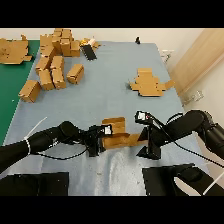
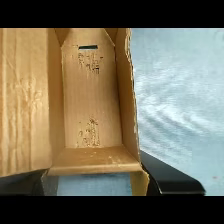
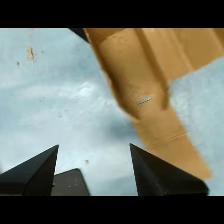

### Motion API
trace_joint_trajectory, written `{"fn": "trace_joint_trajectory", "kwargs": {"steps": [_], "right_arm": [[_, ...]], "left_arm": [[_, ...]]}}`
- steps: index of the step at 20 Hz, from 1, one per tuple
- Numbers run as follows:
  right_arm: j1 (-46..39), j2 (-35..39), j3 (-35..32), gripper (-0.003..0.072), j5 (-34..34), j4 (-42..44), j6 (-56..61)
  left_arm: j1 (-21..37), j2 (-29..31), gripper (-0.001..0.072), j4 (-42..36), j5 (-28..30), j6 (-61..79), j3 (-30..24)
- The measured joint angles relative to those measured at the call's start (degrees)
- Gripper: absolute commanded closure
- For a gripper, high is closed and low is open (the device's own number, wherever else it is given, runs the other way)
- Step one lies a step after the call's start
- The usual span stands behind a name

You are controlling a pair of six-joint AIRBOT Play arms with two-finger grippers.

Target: Fold the box.

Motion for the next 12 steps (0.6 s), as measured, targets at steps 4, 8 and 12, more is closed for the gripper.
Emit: {"fn": "trace_joint_trajectory", "kwargs": {"steps": [4,8,12], "right_arm": [[0.0,0.17,0.0,-0.0022,-1.92,2.12,5.46],[0.0,0.2,0.0,-0.0021,-2.58,3.61,7.61],[0.0,0.2,-0.02,-0.0021,-2.89,4.46,8.31]], "left_arm": [[0.11,1.77,0.0272,2.93,3.26,0.09,0.04],[0.13,4.04,0.0273,5.9,4.2,0.11,-0.83],[0.11,4.87,0.0273,7.41,4.46,0.11,-2.58]]}}
